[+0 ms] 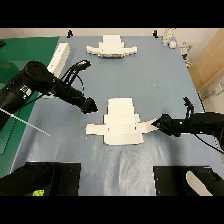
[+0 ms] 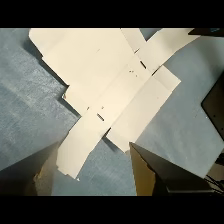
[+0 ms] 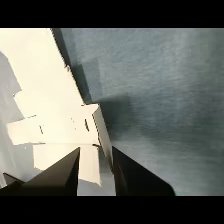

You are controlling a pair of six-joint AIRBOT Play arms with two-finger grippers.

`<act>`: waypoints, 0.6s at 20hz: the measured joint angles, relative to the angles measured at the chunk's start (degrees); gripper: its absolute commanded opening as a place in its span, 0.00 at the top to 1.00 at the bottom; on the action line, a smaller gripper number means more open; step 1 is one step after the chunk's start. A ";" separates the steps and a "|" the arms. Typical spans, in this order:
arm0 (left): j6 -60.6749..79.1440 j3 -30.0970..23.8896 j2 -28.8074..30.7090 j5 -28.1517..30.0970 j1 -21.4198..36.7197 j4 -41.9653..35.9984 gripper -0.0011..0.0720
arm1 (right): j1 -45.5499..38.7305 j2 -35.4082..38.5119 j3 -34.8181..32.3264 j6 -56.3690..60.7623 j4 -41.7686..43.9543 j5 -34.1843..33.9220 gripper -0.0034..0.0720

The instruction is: Fold the box.

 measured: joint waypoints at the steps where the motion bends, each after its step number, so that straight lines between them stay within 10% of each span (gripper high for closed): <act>1: 0.00 0.00 0.00 0.00 0.00 -0.02 0.04 | -0.04 -1.16 0.72 -0.04 -1.18 0.22 0.53; 12: 0.07 0.00 0.00 0.02 -0.02 -0.66 0.04 | -0.11 -23.87 13.57 -12.68 -1.55 -9.18 0.54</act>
